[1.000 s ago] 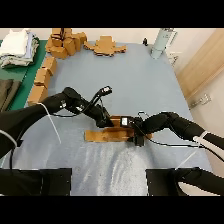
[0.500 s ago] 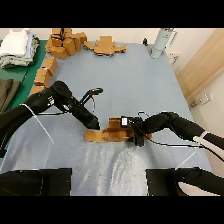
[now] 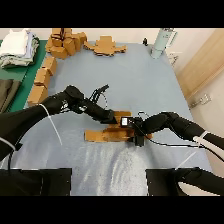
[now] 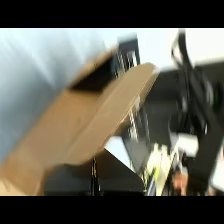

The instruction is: Fold the box.

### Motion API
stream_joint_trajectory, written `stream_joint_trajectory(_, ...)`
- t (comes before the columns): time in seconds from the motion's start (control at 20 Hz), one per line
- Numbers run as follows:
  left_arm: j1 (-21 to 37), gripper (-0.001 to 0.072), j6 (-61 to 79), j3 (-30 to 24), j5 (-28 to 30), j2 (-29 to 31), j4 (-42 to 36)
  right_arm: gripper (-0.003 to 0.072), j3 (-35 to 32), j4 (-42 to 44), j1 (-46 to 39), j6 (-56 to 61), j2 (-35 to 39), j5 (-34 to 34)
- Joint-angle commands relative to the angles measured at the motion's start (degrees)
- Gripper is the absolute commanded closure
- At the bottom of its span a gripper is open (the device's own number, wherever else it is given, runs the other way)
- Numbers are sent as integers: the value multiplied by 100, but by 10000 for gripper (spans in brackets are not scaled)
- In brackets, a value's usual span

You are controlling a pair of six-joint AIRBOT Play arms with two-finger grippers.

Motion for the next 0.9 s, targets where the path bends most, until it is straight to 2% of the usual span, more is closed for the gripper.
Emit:
stream_joint_trajectory(0.0,-31,699,-186,105,782,-321,-162,179,-4,2,4,2,0,-22)
stream_joint_trajectory(0.3,-37,699,-1493,105,669,-713,1353,178,-4,2,2,2,0,-39)
stream_joint_trajectory(0.6,31,699,-1276,258,719,-634,1204,178,-4,0,2,2,0,-39)
stream_joint_trajectory(0.7,166,699,-1222,452,660,-293,1167,178,-4,0,2,2,0,-35)
stream_joint_trajectory(0.85,299,699,-1178,461,487,750,1394,178,-4,0,2,2,0,-37)
